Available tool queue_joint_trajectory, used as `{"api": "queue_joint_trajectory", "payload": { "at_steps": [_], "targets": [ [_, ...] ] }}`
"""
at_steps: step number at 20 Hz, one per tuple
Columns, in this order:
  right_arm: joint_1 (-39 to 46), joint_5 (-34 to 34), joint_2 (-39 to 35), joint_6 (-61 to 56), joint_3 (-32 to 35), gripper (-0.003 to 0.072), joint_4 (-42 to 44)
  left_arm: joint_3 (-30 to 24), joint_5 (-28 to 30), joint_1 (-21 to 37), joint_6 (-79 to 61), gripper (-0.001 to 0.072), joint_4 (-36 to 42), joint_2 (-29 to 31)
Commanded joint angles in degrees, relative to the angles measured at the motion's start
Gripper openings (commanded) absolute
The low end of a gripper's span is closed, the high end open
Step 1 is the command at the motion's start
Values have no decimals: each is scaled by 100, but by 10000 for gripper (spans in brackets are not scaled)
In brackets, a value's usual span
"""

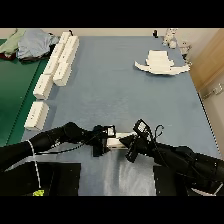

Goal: Fold the box.

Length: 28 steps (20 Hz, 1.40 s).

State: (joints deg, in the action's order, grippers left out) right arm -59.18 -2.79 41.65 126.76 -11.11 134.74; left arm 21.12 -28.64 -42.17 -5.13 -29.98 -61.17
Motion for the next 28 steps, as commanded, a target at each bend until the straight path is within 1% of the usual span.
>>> {"api": "queue_joint_trajectory", "payload": {
  "at_steps": [1,25,28],
  "targets": [
    [-59,127,160,-92,44,5,0,7,0,2,0,525,0,0],
    [-59,109,286,-92,114,5,-15,7,0,2,0,525,0,0],
    [-59,190,144,-92,59,5,-44,7,0,2,0,525,0,0]
  ]
}}
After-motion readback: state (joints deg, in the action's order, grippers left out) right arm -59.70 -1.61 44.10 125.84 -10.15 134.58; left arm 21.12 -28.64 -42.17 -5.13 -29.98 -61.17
